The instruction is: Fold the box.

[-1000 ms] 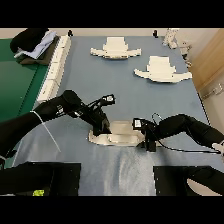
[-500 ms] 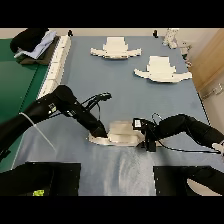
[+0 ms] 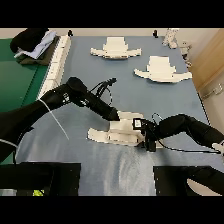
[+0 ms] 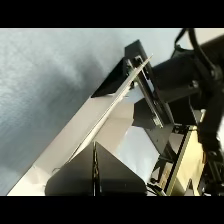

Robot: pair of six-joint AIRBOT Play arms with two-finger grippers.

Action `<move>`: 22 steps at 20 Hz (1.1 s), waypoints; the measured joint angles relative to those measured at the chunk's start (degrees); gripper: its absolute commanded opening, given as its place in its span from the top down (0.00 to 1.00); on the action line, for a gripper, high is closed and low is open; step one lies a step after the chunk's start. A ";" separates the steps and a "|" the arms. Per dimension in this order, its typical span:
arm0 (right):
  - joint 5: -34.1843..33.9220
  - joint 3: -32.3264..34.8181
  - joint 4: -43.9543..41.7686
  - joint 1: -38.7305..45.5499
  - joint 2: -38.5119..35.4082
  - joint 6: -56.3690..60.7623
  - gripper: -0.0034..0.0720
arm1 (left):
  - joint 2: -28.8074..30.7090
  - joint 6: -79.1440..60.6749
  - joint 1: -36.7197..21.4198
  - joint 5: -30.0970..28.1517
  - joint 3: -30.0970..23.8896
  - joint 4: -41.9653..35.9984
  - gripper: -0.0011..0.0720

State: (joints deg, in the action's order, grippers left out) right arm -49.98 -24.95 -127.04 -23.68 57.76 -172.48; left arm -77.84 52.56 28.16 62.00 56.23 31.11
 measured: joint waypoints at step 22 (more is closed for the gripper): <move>0.02 0.00 0.22 -0.02 0.00 -0.09 0.26 | 1.77 2.12 -0.72 0.02 0.92 9.20 0.97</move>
State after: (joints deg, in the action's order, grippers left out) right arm -49.95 -24.95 -126.82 -23.70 57.76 -172.57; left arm -76.07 54.68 27.44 62.02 57.14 40.32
